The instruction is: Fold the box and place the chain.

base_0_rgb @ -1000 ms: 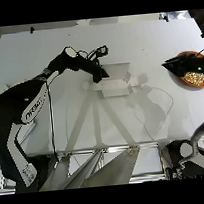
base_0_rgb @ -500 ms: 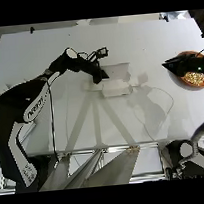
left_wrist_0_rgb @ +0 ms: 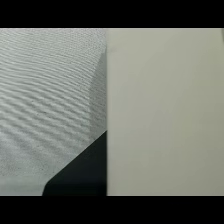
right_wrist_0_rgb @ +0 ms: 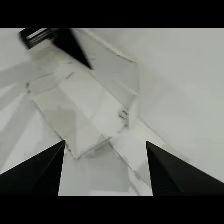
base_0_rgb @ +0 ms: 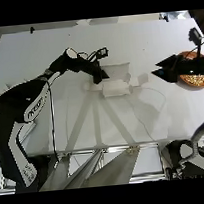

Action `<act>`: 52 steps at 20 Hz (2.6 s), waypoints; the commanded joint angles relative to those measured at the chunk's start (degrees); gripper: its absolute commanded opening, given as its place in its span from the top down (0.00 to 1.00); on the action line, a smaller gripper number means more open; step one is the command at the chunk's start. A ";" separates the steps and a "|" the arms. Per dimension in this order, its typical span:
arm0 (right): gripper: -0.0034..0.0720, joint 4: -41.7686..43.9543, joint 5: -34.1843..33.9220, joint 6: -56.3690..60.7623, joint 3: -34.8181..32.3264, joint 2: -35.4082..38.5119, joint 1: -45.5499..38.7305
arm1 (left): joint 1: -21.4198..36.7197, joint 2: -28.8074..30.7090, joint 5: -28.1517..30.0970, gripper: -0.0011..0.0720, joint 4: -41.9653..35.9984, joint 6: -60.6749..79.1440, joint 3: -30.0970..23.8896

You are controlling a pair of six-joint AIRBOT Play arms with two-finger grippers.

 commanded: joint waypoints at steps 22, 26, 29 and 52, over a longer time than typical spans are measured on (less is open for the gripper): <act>0.04 1.20 -4.61 -8.39 0.02 0.90 13.77 | -0.02 -0.02 -0.09 0.97 0.11 -0.02 -0.02; 0.04 -2.03 -4.61 -7.37 0.02 7.34 15.98 | -0.02 -0.02 -0.09 0.97 0.09 -0.02 -0.02; 0.04 -2.47 -4.33 -1.46 0.02 14.29 16.17 | -0.02 -0.02 -0.09 0.97 0.11 -0.02 -0.02; 0.04 -5.92 -42.32 -18.69 -27.54 10.25 28.17 | -0.02 -0.02 -0.09 0.97 0.11 -0.02 -0.02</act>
